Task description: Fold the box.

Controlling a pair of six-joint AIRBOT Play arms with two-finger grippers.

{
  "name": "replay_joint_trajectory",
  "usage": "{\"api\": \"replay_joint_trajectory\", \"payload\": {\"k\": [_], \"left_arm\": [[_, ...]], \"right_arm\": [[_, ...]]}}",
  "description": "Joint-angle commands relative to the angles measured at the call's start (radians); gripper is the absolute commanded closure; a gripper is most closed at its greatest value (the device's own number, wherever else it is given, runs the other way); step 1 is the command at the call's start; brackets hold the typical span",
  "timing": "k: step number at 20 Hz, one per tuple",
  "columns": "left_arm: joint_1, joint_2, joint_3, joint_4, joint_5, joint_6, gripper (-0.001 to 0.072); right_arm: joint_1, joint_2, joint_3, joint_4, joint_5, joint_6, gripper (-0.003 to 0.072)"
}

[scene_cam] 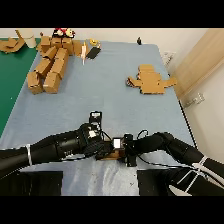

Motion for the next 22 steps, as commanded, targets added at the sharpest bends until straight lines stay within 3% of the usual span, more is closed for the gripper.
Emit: {"api": "replay_joint_trajectory", "payload": {"k": [1,12,14,17,20,21,22], "left_arm": [[0.008,0.032,0.0,0.026,-0.042,-0.001,0.0265],[0.014,0.034,0.0,0.035,-0.094,0.0,0.0267],[0.014,0.05,0.001,0.036,-0.122,0.0,0.0417],[0.014,0.1,0.001,0.041,-0.185,0.0,0.042],[0.014,0.124,0.001,0.075,-0.315,0.003,0.0423],[0.014,0.126,0.001,0.087,-0.342,0.003,0.0525],[0.014,0.126,-0.001,0.091,-0.351,0.004,0.0697]], "right_arm": [[0.0,0.0,0.0,0.0,0.0,0.001,0.0193],[0.0,0.0,0.0,0.0,0.0,0.001,0.0193],[0.0,0.0,0.0,0.0,-0.001,0.001,0.0193],[0.0,0.0,0.0,0.0,0.0,0.001,0.0193],[0.0,0.0,0.0,0.0,0.0,0.001,0.0193],[0.0,0.0,0.0,0.0,0.0,0.001,0.0193],[0.0,0.0,0.0,0.0,0.0,0.001,0.0193]]}}
